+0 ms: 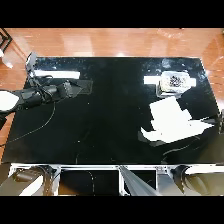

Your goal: Fold the box and place the chain.

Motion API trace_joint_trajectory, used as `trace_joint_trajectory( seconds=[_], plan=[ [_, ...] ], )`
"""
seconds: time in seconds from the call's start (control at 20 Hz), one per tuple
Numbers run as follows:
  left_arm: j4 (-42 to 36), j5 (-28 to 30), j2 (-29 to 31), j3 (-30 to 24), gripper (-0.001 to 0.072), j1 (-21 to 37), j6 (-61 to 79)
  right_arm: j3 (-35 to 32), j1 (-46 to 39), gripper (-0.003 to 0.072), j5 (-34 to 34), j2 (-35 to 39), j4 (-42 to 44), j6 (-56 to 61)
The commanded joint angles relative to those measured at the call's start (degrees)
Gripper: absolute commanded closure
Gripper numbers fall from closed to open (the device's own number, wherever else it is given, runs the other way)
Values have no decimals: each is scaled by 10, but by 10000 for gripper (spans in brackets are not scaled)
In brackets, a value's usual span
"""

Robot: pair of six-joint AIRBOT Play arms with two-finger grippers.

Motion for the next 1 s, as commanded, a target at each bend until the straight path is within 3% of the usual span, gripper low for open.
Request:
trace_joint_trajectory(
  seconds=[0.0, 0.35, 0.6, 0.75, 0.95],
  plan=[
    [1, 6, -1, 0, 65, 1, 22, -45, 54, 665, -15, 46, 55, 14],
    [1, 13, -1, 0, 65, 0, 61, -150, 223, 665, -153, 209, 166, 58],
    [0, 12, -10, 0, 65, 0, 67, -261, 360, 665, -329, 309, 318, 105],
    [0, 8, -33, 0, 65, -6, 66, -315, 461, 665, -421, 341, 409, 105],
    [-2, 9, -72, 0, 65, -31, 67, -319, 610, 665, -528, 342, 425, 105]
  ],
)
